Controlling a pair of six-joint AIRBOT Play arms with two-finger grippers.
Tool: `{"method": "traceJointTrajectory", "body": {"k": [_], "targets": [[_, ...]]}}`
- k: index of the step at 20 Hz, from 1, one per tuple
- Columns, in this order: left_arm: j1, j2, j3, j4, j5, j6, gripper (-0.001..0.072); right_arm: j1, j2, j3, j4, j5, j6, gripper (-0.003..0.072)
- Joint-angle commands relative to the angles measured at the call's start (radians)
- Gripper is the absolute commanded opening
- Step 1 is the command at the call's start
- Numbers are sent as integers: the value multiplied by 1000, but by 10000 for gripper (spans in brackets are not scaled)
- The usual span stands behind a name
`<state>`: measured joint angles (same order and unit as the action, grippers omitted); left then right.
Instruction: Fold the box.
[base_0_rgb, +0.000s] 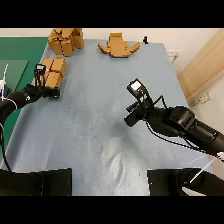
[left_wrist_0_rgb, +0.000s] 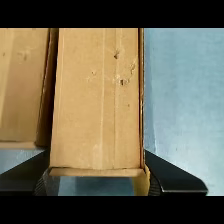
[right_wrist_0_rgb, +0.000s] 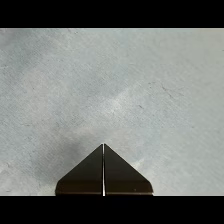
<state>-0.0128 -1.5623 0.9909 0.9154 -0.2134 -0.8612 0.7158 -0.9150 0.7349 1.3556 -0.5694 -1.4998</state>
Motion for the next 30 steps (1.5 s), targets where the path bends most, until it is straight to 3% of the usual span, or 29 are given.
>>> {"method": "traceJointTrajectory", "body": {"k": [1, 16, 17, 18, 20, 21, 22, 30], "targets": [[0, -48, 72, 1, -55, -31, 30, 0, -2, -1, 14, 0, 2, 6], [0, -70, 92, 53, -86, -26, 54, 1, -2, -1, 27, -1, 12, 7], [0, -71, 92, 54, -83, -26, 274, 1, -2, -1, 30, -1, 11, 7], [0, -70, 92, 54, -83, -26, 429, 1, -2, -1, 32, -1, 11, 7], [0, -70, 92, 55, -86, -18, 450, 1, -2, -1, 37, -1, 11, 7], [0, -71, 92, 54, -85, -12, 662, 1, -2, -1, 38, -1, 11, 7], [0, -70, 92, 54, -91, -11, 695, 1, -2, -1, 40, -1, 11, 7], [0, -66, 114, 54, -161, 8, 696, 1, -2, -1, 47, -1, 11, 7]]}}
